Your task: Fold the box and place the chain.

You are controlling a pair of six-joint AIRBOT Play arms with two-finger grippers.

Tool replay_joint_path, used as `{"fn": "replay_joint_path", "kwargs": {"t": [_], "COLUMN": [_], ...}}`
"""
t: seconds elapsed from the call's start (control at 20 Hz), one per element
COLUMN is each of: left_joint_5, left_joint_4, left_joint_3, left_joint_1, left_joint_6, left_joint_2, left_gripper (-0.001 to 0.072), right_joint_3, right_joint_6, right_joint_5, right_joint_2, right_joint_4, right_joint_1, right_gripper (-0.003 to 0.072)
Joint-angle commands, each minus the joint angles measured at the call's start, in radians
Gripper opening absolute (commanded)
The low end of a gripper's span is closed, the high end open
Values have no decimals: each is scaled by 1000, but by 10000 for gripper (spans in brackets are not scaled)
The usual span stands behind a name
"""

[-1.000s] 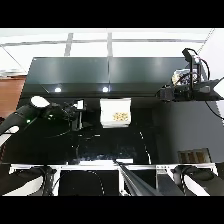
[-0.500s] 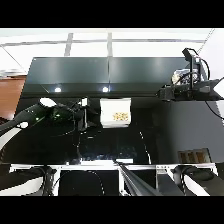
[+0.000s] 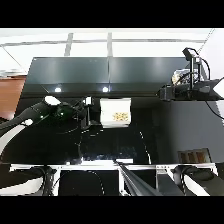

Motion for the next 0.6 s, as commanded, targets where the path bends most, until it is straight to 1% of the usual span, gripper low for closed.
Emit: {"fn": "replay_joint_path", "kwargs": {"t": [0.0, 0.2, 0.55], "left_joint_5": [14, 46, 50], "left_joint_4": [6, 10, 11], "left_joint_3": [15, 16, 16], "left_joint_1": [-26, -42, -60], "left_joint_6": [-6, -16, 2], "left_joint_2": [-13, -13, -13], "left_gripper": [706, 706, 706], "right_joint_3": [0, 0, 0], "right_joint_6": [0, 0, 1], "right_joint_5": [0, -1, -27], "right_joint_2": [0, 0, -5], "right_joint_4": [-1, -1, -23], "right_joint_1": [0, 0, 0], "right_gripper": [309, 308, 308]}}
